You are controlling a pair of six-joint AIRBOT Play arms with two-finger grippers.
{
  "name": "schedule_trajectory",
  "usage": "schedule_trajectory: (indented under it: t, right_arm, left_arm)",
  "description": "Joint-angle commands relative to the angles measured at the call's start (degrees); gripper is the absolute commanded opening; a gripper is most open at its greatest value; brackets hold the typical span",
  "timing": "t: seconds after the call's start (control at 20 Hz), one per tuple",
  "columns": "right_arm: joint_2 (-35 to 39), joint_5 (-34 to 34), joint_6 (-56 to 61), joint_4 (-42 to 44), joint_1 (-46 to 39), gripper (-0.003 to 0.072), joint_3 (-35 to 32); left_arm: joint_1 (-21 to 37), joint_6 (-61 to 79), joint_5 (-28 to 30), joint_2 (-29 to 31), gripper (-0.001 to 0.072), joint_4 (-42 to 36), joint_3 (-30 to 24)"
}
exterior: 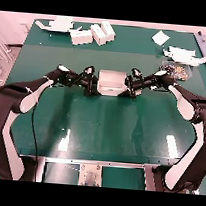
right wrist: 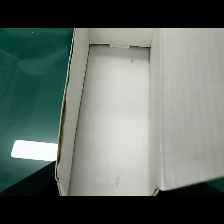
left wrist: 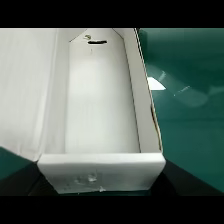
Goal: Fold the box and place the chain.
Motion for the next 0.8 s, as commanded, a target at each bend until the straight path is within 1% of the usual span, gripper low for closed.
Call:
schedule_trajectory:
  t: [0.0,0.3,0.75]
  right_arm:
    - [0.02,-0.09,0.0,0.07,-0.04,0.0495,0.04]
    - [0.02,-0.09,0.0,0.07,-0.04,0.0495,0.04]
    - [0.02,-0.09,-0.02,0.07,-0.04,0.0495,0.04]
  left_arm:
    - [-0.04,0.5,-1.38,0.07,0.0509,-1.14,0.09]
    - [-0.17,1.95,-1.99,0.04,0.0509,-1.44,0.09]
    - [-0.15,2.71,-1.4,0.07,0.0509,-1.42,0.09]
